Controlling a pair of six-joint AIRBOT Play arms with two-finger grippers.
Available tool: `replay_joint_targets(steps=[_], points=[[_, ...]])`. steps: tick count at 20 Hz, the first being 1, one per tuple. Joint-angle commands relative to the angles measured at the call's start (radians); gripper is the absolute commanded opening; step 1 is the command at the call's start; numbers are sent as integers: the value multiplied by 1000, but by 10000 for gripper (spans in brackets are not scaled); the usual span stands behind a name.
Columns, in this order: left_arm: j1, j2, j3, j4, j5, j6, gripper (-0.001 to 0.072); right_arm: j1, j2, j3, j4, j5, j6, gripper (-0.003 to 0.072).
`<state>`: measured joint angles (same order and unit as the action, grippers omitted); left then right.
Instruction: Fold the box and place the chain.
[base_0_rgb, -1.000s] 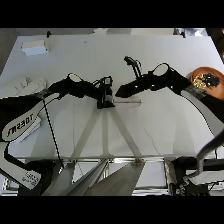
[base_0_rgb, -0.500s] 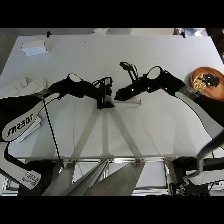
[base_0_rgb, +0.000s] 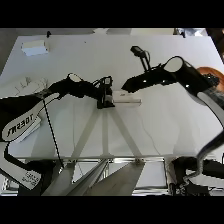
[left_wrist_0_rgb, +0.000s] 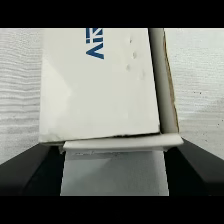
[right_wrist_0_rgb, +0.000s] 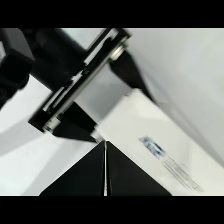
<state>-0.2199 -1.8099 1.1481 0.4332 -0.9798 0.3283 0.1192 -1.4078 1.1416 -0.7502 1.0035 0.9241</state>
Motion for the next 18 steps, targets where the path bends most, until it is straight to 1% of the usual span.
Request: replay_joint_targets(steps=[1, 3, 6, 9, 12, 18], points=[[0, 1, 1, 1, 0, 1, 281, -101, 37, -23, 5, 73, -13, 8], [0, 1, 1, 1, 0, 1, 281, -142, 24, -84, 53, 76, -12, 7], [0, 1, 1, 1, 0, 1, 281, -143, -22, -158, 138, 20, -16, 6], [0, 1, 1, 1, 0, 1, 281, -106, -107, -159, 138, 38, -16, 6], [0, 1, 1, 1, 0, 1, 281, -67, -163, -159, 117, 53, -15, 7], [0, 1, 1, 1, 0, 1, 281, -56, -169, -159, 101, 60, -8, 8]])
